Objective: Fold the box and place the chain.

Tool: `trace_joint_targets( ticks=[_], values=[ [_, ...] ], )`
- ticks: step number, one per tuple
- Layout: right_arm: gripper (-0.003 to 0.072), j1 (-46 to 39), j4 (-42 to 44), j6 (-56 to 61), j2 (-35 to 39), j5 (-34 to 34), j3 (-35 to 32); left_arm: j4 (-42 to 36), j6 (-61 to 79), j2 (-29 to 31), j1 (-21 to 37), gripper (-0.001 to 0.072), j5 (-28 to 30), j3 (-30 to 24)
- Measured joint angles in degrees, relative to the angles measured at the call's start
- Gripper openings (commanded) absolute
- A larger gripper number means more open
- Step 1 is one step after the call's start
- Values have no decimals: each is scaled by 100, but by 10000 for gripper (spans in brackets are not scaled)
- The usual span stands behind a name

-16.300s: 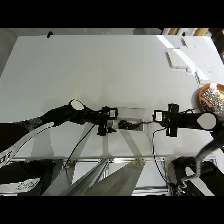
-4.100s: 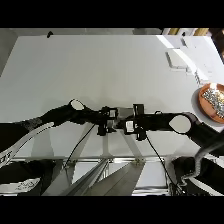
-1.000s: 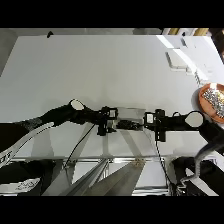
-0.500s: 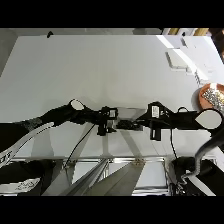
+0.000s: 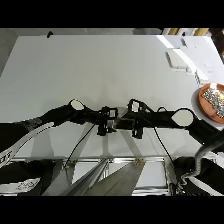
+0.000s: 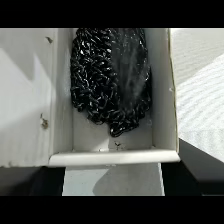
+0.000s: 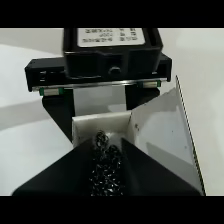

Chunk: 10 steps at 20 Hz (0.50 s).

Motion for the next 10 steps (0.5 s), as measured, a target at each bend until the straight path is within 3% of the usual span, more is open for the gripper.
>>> trace_joint_targets(
  ticks=[4,6,7,10],
  values=[
    [320,20,-911,1069,-122,273,544,0,0,0,0,273,0,0],
    [57,-87,-1609,1687,-146,680,1091,0,2,0,0,273,0,0],
    [21,-181,-1943,1950,-153,914,1408,0,0,0,0,273,0,0],
    [21,-560,-2568,2411,-184,1342,2140,2,0,0,0,273,0,0]
  ],
)
